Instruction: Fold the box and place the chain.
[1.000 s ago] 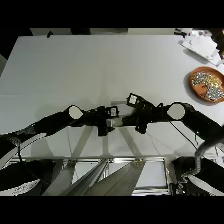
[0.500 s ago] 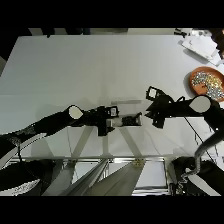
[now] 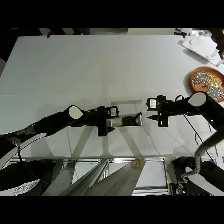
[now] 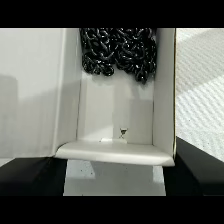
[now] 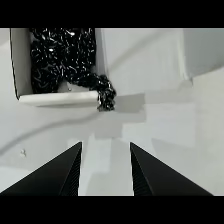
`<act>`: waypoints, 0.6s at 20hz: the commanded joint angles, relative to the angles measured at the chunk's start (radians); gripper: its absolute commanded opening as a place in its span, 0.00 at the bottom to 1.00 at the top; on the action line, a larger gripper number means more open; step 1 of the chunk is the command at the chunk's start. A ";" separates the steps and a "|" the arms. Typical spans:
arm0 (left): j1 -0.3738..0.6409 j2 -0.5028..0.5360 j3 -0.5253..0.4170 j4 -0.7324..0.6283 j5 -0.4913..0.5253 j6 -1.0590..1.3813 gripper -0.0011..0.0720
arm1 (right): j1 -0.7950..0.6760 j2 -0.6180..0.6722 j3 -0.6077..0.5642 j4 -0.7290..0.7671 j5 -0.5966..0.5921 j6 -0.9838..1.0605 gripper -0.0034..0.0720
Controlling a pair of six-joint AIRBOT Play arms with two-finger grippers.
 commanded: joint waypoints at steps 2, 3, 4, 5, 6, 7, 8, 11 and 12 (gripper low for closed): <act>0.000 0.000 0.000 0.000 0.000 0.000 0.50 | 0.002 -0.035 0.001 0.113 -0.007 -0.107 0.49; 0.000 0.000 0.000 0.000 0.000 0.000 0.50 | 0.008 -0.037 0.001 0.116 -0.010 -0.107 0.49; 0.000 0.000 0.000 0.000 0.000 0.000 0.50 | 0.016 -0.043 0.001 0.118 -0.010 -0.107 0.47; 0.000 0.000 0.000 0.000 0.000 0.000 0.50 | 0.025 -0.051 0.001 0.120 -0.010 -0.107 0.45; 0.000 0.000 0.000 0.000 0.000 0.000 0.50 | 0.035 -0.057 0.001 0.120 -0.014 -0.107 0.43; 0.000 0.000 0.000 0.000 0.000 0.000 0.50 | 0.043 -0.065 0.001 0.119 -0.018 -0.106 0.43; 0.000 0.000 0.000 0.000 0.000 0.000 0.50 | 0.044 -0.068 0.001 0.119 -0.018 -0.106 0.42; 0.000 0.000 0.000 0.000 0.000 0.000 0.50 | 0.044 -0.068 0.001 0.100 -0.019 -0.095 0.33; 0.000 0.000 0.000 0.000 0.000 0.000 0.50 | 0.044 -0.068 0.001 0.097 -0.020 -0.094 0.29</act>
